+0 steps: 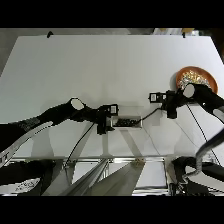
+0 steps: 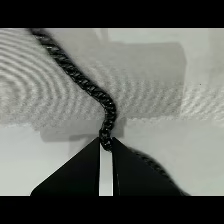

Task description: Fold the box and place the chain.

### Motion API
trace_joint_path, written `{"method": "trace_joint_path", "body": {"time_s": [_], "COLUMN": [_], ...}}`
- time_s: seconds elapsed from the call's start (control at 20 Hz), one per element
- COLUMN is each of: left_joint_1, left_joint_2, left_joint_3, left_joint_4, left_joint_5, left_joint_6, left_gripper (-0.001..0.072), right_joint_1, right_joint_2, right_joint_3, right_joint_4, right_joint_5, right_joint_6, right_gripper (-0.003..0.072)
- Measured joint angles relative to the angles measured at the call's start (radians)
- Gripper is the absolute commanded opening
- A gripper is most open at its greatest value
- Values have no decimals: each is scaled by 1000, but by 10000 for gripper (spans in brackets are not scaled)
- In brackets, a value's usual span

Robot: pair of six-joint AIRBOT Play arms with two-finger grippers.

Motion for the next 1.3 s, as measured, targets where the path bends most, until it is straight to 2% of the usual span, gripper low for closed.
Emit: {"method": "trace_joint_path", "body": {"time_s": [0.3, 0.75, 1.05, 1.3], "left_joint_1": [0, 0, 0, 0], "left_joint_2": [0, 0, 0, 0], "left_joint_3": [0, 0, 0, 0], "left_joint_4": [0, 0, 0, 0], "left_joint_5": [0, 0, 0, 0], "left_joint_6": [0, 0, 0, 0], "left_gripper": [362, 362, 362, 362], "right_joint_1": [-1, 33, 133, 251], "right_joint_2": [193, 469, 519, 508], "right_joint_3": [0, 0, 0, 0], "right_joint_4": [34, 435, 620, 683], "right_joint_5": [126, 235, 291, 186], "right_joint_6": [52, 87, 114, 121], "right_gripper": [19, 19, 19, 19]}}
